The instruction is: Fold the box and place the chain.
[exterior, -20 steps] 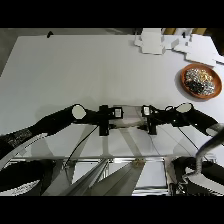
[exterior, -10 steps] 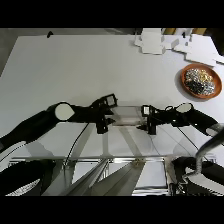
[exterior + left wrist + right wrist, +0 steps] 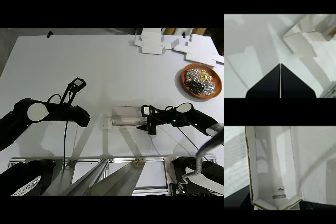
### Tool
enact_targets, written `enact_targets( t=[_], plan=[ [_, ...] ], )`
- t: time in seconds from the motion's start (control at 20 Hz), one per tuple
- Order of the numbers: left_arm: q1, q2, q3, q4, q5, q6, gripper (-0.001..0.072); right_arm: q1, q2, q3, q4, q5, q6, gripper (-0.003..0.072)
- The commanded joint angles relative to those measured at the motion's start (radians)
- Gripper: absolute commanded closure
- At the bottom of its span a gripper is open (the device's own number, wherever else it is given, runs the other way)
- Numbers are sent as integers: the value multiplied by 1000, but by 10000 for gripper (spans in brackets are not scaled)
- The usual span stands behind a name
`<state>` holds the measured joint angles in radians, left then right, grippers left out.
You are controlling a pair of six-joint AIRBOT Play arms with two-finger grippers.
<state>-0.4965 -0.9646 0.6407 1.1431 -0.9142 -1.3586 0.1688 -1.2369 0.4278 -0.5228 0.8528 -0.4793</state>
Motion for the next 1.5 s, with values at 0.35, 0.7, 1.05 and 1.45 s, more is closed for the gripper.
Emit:
enact_targets(
  t=[0.35, 0.7, 1.05, 1.45],
  plan=[
    [-36, -307, -54, -375, 196, -136, 707, 0, 0, 0, 0, 0, 0, 346],
    [-93, -286, -23, -429, 219, -88, 706, 0, 0, 0, 0, 0, 0, 346],
    [-129, -275, 54, -450, 204, -80, 691, 0, 0, 0, 0, 0, 0, 346],
    [-129, -275, 65, -450, 191, -81, 549, 0, 0, 0, 0, 0, 0, 346]
  ],
)
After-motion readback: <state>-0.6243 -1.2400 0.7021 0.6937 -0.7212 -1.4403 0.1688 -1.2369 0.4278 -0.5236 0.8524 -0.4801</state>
